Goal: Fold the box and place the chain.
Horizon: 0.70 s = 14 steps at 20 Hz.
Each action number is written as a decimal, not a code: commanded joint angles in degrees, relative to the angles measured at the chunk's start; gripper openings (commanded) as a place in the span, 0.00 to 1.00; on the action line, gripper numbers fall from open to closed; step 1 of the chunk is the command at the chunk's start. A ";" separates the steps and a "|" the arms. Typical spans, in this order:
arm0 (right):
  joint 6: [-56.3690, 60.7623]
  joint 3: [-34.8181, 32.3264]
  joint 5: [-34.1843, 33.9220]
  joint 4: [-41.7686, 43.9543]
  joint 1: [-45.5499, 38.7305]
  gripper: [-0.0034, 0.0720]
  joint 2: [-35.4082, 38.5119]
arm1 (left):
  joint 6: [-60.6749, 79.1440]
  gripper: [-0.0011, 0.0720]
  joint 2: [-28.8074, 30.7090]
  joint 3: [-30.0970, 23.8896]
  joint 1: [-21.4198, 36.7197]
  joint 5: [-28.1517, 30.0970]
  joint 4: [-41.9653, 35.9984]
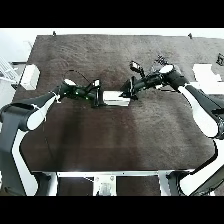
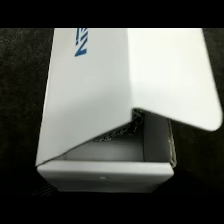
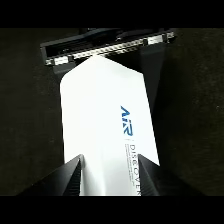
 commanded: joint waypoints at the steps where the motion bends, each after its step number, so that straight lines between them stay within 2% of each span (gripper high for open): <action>1: -1.40 -0.07 -2.16 0.04 0.31 0.60 -0.04 | 0.07 0.66 0.02 -0.02 0.00 0.00 0.02; 4: -2.86 -0.04 -2.12 1.90 0.33 0.53 -0.02 | 0.07 0.66 0.02 -0.02 0.00 0.00 0.02; 9: -3.72 0.00 -0.52 4.07 0.33 0.52 0.09 | 0.07 0.66 0.02 -0.02 -0.02 0.00 0.02; 10: -3.72 -0.02 -0.35 4.02 0.33 0.45 0.09 | 0.07 0.66 0.02 -0.02 0.00 0.00 0.04; 14: -3.91 0.00 -0.39 4.02 0.28 0.39 0.09 | 0.07 0.66 0.02 -0.02 -0.02 0.00 0.04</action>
